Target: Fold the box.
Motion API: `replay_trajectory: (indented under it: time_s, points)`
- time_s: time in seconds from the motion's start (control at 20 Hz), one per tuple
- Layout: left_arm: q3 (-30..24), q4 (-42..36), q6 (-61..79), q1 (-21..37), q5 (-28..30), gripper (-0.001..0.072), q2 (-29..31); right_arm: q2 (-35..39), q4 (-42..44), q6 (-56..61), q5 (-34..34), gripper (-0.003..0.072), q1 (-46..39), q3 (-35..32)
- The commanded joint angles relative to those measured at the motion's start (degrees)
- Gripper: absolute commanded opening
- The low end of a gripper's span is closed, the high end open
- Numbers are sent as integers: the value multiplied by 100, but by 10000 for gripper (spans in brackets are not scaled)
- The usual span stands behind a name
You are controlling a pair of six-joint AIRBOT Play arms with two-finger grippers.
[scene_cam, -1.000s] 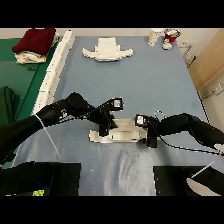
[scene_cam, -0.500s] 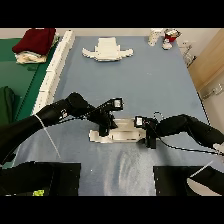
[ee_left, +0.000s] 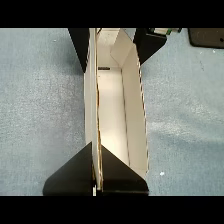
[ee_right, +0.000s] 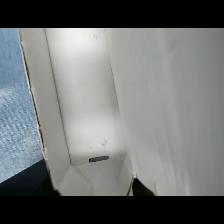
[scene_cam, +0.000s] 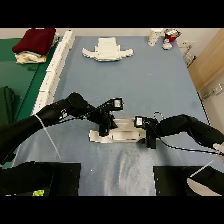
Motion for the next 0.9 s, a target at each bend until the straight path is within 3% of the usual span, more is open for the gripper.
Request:
replay_trajectory:
  time_s: [0.0,0.85]
  points:
    - [4,0,0,2,0,12,2,-4,-4,2,-7,549,4,-4]
    - [4,-83,0,0,-9,12,2,-4,-4,2,-7,550,7,-4]
